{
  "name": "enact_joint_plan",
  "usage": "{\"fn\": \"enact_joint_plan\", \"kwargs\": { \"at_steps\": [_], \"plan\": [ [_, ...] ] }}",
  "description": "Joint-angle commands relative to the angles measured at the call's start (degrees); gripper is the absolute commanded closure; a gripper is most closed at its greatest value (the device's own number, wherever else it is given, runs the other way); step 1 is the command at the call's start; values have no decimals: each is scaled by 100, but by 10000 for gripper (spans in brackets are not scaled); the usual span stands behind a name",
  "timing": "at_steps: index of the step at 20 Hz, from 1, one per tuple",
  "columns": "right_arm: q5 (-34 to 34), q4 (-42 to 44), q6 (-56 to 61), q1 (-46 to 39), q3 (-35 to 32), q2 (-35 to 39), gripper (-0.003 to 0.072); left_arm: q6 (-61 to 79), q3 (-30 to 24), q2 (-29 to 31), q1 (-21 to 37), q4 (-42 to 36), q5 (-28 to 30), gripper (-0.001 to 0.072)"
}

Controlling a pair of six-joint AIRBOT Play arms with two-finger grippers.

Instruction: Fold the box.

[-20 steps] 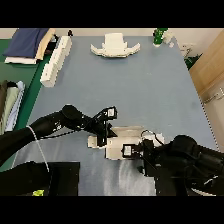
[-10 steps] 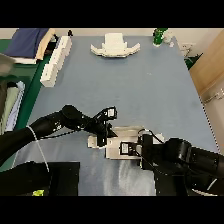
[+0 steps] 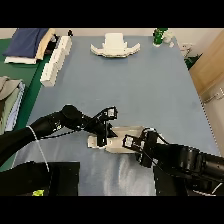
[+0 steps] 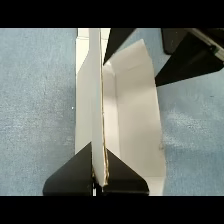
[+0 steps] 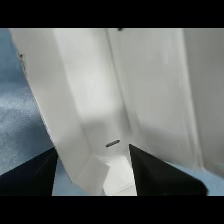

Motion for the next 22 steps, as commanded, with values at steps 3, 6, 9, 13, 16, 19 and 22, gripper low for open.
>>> {"fn": "enact_joint_plan", "kwargs": {
  "at_steps": [3,6,9,13,16,19,22],
  "plan": [
    [-258,-695,1467,-4,2,173,35,0,4,4,-4,2,4,698],
    [-260,-619,1464,-7,0,173,-30,0,4,4,-4,2,-2,698],
    [-264,-597,1377,-39,0,157,-31,0,4,4,-4,2,2,698],
    [-299,149,415,-564,0,229,-34,0,4,4,-4,2,0,698],
    [-44,1296,-1469,-1458,0,317,-34,0,4,4,-4,2,0,698],
    [162,2887,-3891,-2570,-2,302,-34,0,4,4,-4,2,0,698],
    [212,4288,-5965,-3469,-17,262,-34,0,4,4,-4,2,0,698]
  ]
}}
